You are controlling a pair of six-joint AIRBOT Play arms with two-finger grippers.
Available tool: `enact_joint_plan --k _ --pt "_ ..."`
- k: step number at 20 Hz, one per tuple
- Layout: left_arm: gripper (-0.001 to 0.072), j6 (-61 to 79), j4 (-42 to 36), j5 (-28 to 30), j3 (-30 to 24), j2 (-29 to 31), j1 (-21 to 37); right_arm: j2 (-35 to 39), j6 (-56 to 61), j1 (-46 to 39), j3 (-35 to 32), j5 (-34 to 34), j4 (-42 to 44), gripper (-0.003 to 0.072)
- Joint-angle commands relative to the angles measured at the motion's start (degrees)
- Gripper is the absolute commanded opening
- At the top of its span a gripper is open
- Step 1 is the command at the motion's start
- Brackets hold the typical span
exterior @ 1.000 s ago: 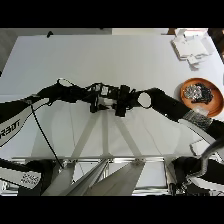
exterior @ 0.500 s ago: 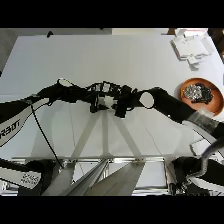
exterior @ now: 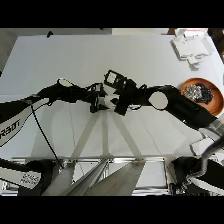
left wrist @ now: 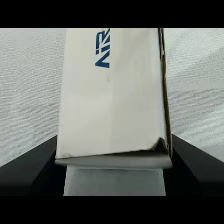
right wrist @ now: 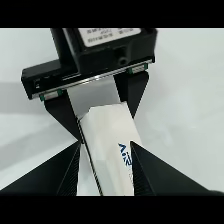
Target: Fold the box and place the chain.
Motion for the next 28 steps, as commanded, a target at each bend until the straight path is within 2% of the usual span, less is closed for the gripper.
enact_joint_plan --k 1,3,6,9,19,21,22,23,25,28 --pt "0.0342 0.02 0.0 0.0 0.02 0.02 0.07 1.11 6.25 -0.02 0.07 0.0 -0.11 0.0312" --pt "0.0342 0.02 0.0 0.0 0.02 0.02 0.04 1.14 9.07 -0.02 0.07 0.0 -0.11 0.0195" --pt "0.0342 0.02 0.0 0.0 0.02 0.02 0.07 1.11 9.57 -0.02 0.07 0.46 -0.22 0.0195" --pt "0.0342 0.02 0.0 0.0 0.02 0.02 0.07 1.07 17.51 -0.02 0.07 -4.5 1.4 0.0195" --pt "0.0342 0.02 0.0 0.0 0.02 0.02 0.07 0.92 17.97 -0.76 0.07 -6.91 0.26 0.019" --pt "0.0342 0.02 0.0 0.0 0.02 0.02 0.07 0.5 18.01 -2.6 0.07 -7.02 0.28 0.0137" --pt "0.0342 0.02 0.0 0.0 0.02 0.02 0.07 0.26 18.01 -3.65 0.07 -6.97 0.33 0.0045" --pt "0.0342 0.02 0.0 0.0 0.02 0.02 0.07 -0.09 18.05 -4.76 0.07 -6.97 0.44 0.0011" --pt "0.0342 0.02 0.0 0.0 0.02 0.02 0.07 -1.16 18.05 -6.58 0.07 -6.88 2.91 0.001" --pt "0.0342 0.02 0.0 0.0 0.02 0.02 0.07 -5.25 18.03 -8.61 0.07 -4.07 11.98 0.0008"
